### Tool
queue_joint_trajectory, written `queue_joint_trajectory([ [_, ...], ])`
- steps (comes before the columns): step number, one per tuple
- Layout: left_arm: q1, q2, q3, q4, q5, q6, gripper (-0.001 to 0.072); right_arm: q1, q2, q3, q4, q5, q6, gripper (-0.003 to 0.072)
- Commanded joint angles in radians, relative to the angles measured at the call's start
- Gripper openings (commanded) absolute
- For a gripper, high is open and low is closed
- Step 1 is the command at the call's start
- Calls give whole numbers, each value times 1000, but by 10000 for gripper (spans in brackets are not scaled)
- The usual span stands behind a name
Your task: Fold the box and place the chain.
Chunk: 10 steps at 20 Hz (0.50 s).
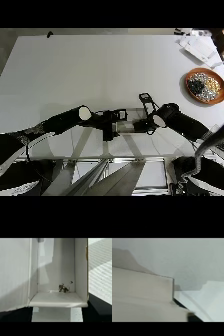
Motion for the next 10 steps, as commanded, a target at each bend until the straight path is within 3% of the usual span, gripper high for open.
queue_joint_trajectory([
  [1,-1,0,0,2,0,3,276,0,0,1,-10,-3,-6,32],
  [5,-1,0,0,2,0,3,276,1,0,1,-17,-3,-4,20],
  [7,-1,0,0,2,-1,3,276,1,0,1,-17,-7,-4,232],
  [10,-1,0,0,2,0,3,276,1,0,1,-17,-8,-3,226],
])
